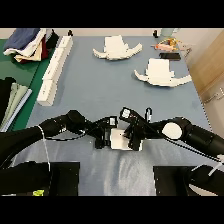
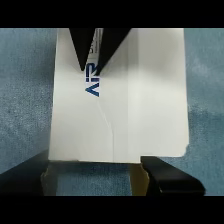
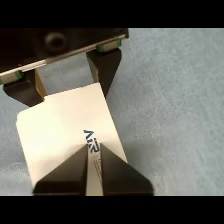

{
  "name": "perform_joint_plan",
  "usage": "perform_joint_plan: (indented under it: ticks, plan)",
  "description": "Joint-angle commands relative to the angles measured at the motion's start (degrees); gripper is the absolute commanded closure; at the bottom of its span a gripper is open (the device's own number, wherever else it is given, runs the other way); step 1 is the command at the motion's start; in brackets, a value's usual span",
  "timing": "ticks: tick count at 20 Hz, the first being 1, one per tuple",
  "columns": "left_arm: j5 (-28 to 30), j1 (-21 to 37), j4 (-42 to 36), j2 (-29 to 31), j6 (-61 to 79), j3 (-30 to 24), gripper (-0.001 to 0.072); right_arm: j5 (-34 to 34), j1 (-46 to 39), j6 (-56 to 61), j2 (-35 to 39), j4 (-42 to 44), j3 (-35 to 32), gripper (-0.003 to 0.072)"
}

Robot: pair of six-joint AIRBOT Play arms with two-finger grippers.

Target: Fold the box.

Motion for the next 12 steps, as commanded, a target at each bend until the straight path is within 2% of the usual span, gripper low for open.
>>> perform_joint_plan:
  ticks: [1,2,3,4,6,8,10,12]
  plan:
    - [0.02,0.04,0.00,0.00,-0.02,0.00,0.0189,-1.05,1.31,-1.03,2.21,-1.40,-0.57,0.0419]
    - [0.02,0.04,0.00,0.00,-0.02,0.02,0.0189,-0.61,1.31,-1.18,3.56,-1.40,-0.57,0.0374]
    - [0.02,0.04,0.00,0.00,-0.02,0.00,0.0189,0.13,1.31,-1.70,4.79,-1.42,-0.57,0.0367]
    - [0.02,0.04,0.00,0.00,-0.02,0.02,0.0189,1.16,1.31,-2.12,5.95,-1.42,-0.57,0.0298]
    - [0.02,0.04,0.00,0.00,-0.02,0.00,0.0189,3.67,1.31,-2.95,6.97,-1.81,-0.59,0.0289]
    - [0.00,0.04,0.00,0.00,-0.02,0.02,0.0189,5.09,1.31,-3.43,6.49,-3.08,-0.63,0.0226]
    - [0.02,0.04,0.00,0.00,-0.02,0.02,0.0189,5.27,1.31,-5.40,5.07,-4.09,-0.63,0.0226]
    - [0.02,0.04,0.00,0.00,-0.02,0.00,0.0189,5.22,1.31,-7.56,3.34,-4.39,-0.63,0.0152]
